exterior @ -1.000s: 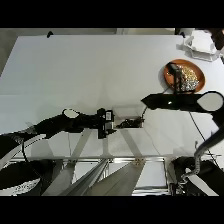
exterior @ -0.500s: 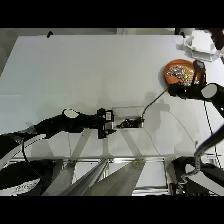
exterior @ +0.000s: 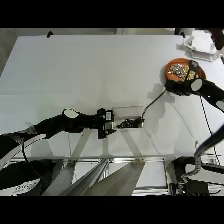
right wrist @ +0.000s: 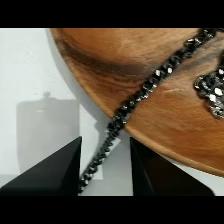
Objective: Fold the box and place the chain.
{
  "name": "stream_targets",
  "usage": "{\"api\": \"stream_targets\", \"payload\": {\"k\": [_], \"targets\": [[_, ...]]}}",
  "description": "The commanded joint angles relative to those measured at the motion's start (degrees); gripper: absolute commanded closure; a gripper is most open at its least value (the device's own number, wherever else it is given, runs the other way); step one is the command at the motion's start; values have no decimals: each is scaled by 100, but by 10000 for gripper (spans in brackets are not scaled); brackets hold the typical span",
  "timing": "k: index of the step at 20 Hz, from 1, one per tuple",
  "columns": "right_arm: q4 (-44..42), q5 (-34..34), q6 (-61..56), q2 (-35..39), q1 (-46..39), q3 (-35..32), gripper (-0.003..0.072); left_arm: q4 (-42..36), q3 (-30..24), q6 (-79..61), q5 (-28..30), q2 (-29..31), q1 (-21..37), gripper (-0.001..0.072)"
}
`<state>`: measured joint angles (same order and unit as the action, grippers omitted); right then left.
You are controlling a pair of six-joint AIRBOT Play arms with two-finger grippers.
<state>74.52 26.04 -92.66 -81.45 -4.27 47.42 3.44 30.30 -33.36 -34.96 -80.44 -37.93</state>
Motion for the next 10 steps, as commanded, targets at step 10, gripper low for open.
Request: {"api": "stream_targets", "payload": {"k": [10], "targets": [[-129,-264,-310,-151,315,33,672,0,0,0,0,4,-2,559]]}}
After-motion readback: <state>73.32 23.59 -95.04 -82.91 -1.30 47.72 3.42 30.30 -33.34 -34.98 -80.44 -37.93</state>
